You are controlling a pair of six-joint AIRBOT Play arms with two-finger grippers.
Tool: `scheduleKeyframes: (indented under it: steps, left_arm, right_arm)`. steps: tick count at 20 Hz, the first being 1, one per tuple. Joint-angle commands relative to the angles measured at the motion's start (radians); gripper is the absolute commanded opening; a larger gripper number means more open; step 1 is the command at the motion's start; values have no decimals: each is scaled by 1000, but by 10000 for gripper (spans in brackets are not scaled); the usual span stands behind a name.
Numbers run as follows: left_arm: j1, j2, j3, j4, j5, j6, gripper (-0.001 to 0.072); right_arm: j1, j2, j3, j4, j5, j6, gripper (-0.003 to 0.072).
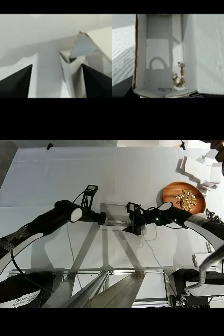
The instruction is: Fold the box and place the chain.
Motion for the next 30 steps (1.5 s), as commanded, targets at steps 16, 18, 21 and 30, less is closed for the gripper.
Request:
scheduleKeyframes:
  steps: [16, 18, 21, 30]
  left_arm:
    - [-192, -113, 85, 305, -142, -724, 380]
    - [-192, -116, 85, 319, -143, -724, 312]
    - [-192, -131, 85, 309, -143, -724, 266]
    - [-192, -127, 85, 292, -169, -716, 228]
  right_arm:
    - [0, 0, 0, 0, 0, 0, 525]
    - [0, 0, 1, 0, 0, 0, 525]
    - [0, 0, 0, 0, 0, 0, 525]
    - [0, 0, 0, 0, 0, 0, 525]
